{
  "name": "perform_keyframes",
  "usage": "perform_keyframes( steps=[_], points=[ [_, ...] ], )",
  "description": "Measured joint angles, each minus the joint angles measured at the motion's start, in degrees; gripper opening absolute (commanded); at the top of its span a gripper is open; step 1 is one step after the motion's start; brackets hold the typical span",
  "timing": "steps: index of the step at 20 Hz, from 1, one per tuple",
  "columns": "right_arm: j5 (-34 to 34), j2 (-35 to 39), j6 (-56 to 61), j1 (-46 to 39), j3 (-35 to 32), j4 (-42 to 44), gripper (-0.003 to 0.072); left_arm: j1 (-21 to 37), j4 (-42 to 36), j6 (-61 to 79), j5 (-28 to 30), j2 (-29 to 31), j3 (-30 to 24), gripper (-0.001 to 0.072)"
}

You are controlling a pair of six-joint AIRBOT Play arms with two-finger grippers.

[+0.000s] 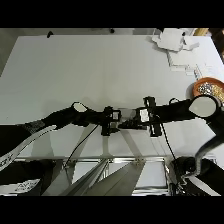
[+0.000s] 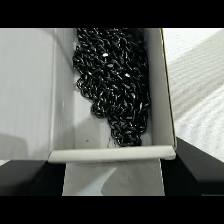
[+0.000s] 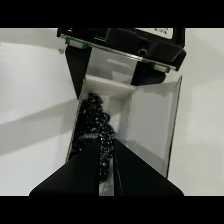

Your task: Fold the box and place the chain.

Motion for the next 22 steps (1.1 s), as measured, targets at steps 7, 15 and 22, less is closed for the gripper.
perform_keyframes(
  steps=[7, 15, 22],
  points=[
    [2.36, 0.13, 0.37, -3.13, -0.28, -5.68, 0.0178, 0.00, -0.02, 0.02, 0.00, 0.00, 0.00, 0.0389],
    [2.69, 1.68, -3.74, -17.29, -5.01, -10.08, 0.0174, 0.00, 0.00, 0.00, 0.00, 0.00, 0.00, 0.0389],
    [-2.99, -2.69, -9.88, -19.47, -10.12, -10.45, 0.0207, 0.00, 0.00, 0.02, 0.00, 0.00, 0.00, 0.0389]
  ],
)
